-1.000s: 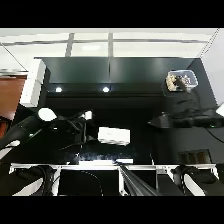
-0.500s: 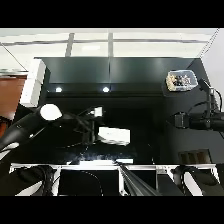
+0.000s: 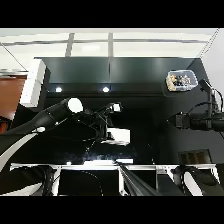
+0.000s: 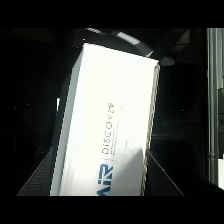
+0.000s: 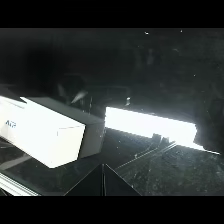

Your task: Fold the box and place the chain.

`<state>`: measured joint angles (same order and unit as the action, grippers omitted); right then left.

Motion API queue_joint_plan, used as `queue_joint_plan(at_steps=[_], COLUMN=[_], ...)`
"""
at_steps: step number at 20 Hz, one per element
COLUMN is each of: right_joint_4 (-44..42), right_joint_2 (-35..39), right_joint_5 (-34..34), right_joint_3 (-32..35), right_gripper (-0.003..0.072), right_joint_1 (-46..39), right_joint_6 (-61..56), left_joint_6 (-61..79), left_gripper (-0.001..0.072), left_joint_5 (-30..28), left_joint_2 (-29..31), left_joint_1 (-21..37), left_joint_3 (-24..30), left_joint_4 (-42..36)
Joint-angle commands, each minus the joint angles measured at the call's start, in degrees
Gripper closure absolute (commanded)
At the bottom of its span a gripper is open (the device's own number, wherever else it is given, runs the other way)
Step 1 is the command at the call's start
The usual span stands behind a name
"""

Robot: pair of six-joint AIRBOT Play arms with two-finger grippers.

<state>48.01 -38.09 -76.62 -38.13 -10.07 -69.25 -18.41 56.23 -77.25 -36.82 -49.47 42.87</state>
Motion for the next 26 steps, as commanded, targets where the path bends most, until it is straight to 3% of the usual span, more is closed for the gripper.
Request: queue_joint_plan(at_steps=[1,8,13,15,19,20,23,26], right_joint_4=[0.0,0.1,0.1,0.1,0.1,0.1,0.1,0.1], right_joint_2=[0.1,0.1,0.1,0.1,0.1,0.1,0.1,0.1], right_joint_5=[0.3,1.0,1.0,1.0,1.0,0.9,1.0,0.8], right_joint_3=[0.0,0.0,0.0,0.0,0.0,0.0,0.0,0.0], right_gripper=[0.0672,0.0672,0.0672,0.0672,0.0672,0.0671,0.0671,0.0671], right_joint_1=[0.0,0.0,0.0,0.0,0.0,0.0,0.0,0.0], right_joint_6=[0.0,0.0,0.0,0.0,0.0,0.0,0.0,0.0], left_joint_6=[-0.4,-0.1,-0.5,-5.1,-14.0,-16.7,-26.3,-38.5], left_gripper=[0.0006,0.0005,0.0006,0.0021,0.0396,0.0435,0.0435,0.0435], left_joint_5=[1.5,-2.5,-14.5,-16.3,-8.6,-6.8,-2.2,4.8], left_joint_2=[-0.8,-0.8,-1.1,-1.2,-0.2,1.0,7.3,14.2], left_joint_1=[-0.7,-5.0,-9.0,-10.7,-10.8,-9.9,-3.2,9.3], left_joint_3=[-0.4,-0.4,1.5,2.5,2.5,2.6,3.0,4.6], left_joint_4=[0.4,7.3,8.7,12.1,20.8,22.4,26.1,32.4])
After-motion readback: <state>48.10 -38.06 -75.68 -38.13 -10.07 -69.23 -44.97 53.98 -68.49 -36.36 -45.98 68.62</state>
